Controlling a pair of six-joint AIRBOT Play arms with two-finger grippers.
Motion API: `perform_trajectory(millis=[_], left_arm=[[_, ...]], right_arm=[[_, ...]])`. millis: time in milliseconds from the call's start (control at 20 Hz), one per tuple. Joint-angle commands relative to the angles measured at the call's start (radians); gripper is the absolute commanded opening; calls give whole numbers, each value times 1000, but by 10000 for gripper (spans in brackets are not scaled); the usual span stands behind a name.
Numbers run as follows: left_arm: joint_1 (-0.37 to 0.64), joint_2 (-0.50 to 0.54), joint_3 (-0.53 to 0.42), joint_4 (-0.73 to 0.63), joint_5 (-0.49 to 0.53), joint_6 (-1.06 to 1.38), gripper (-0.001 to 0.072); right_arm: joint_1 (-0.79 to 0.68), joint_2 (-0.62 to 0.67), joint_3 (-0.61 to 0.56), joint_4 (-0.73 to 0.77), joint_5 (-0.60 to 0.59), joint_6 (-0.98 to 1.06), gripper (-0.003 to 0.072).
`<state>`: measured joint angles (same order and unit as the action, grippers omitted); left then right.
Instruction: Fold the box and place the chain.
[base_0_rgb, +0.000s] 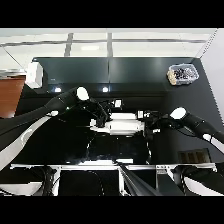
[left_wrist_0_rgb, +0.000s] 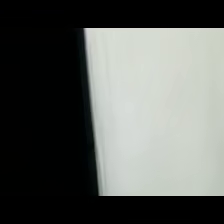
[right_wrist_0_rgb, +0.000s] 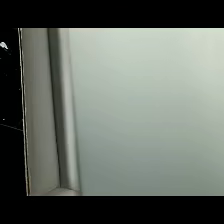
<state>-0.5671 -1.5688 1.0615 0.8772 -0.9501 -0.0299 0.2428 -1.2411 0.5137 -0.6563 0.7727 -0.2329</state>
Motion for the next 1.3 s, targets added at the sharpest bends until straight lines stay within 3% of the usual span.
perform_trajectory(millis=[0,100,150,250,300,350,400,550,600,700,750,800,850,900,1000,1100,1250], left_arm=[[0,0,1,0,4,0,28],[0,0,1,1,3,0,31],[1,3,1,1,3,-2,112],[5,12,11,26,-2,-78,380],[12,19,20,58,-5,-157,521],[23,26,32,98,-14,-242,642],[40,33,51,145,-42,-325,697],[108,72,105,226,-183,-483,696],[138,93,115,234,-233,-536,696],[201,124,125,236,-364,-725,692],[229,127,125,233,-450,-853,653],[249,122,121,222,-534,-960,417],[261,119,104,181,-608,-1019,77],[264,119,68,81,-652,-1015,26],[226,119,-38,-187,-603,-945,25],[148,119,-132,-398,-448,-826,25],[88,119,-138,-571,-198,-678,25]], right_arm=[[5,0,1,-5,4,0,571],[5,0,1,-6,5,0,571],[5,0,1,-6,5,0,571],[5,0,1,-6,5,0,569],[5,0,1,-6,5,0,488],[5,0,1,-6,5,0,456],[5,0,1,-6,5,0,456],[5,0,1,-6,5,0,455],[5,0,1,-6,5,0,411],[5,0,1,-6,11,-6,236],[5,0,1,-7,12,-7,237],[5,0,1,-7,12,-7,237],[5,0,1,-7,12,-7,237],[5,0,1,-7,12,-7,237],[5,0,1,-6,11,-7,237],[5,0,1,-6,10,-7,237],[5,0,1,-6,9,-6,237]])
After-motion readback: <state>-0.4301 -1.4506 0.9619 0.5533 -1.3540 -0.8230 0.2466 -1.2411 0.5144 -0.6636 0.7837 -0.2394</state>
